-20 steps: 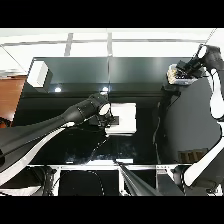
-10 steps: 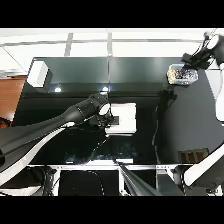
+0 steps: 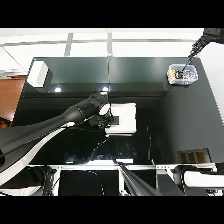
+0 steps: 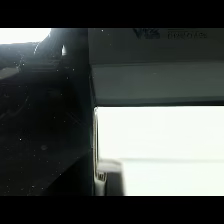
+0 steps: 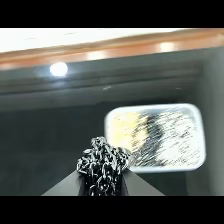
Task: Fold the box and place the chain.
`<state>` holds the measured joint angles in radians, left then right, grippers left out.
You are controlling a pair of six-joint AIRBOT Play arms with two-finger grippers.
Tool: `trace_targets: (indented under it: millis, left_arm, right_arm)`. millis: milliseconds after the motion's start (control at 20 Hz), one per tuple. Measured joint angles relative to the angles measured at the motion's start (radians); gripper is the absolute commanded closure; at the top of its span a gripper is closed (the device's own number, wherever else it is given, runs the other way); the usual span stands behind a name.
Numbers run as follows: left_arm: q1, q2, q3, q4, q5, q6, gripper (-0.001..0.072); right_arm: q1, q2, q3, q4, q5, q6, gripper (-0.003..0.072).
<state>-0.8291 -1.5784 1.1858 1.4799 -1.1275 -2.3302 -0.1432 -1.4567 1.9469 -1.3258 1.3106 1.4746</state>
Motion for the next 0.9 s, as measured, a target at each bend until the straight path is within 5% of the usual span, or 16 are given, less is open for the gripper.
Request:
trace_targets:
  millis: [400,900]
  left_arm:
    - [0.0,0.0,0.0,0.0,-0.006,0.0,0.0683]
    - [0.0,0.0,0.0,0.0,-0.006,0.0,0.0683]
  right_arm:
    - [0.177,0.37,-0.187,0.167,0.116,-0.086,0.0679]
    - [0.31,0.462,-0.215,0.494,0.166,-0.102,0.0679]
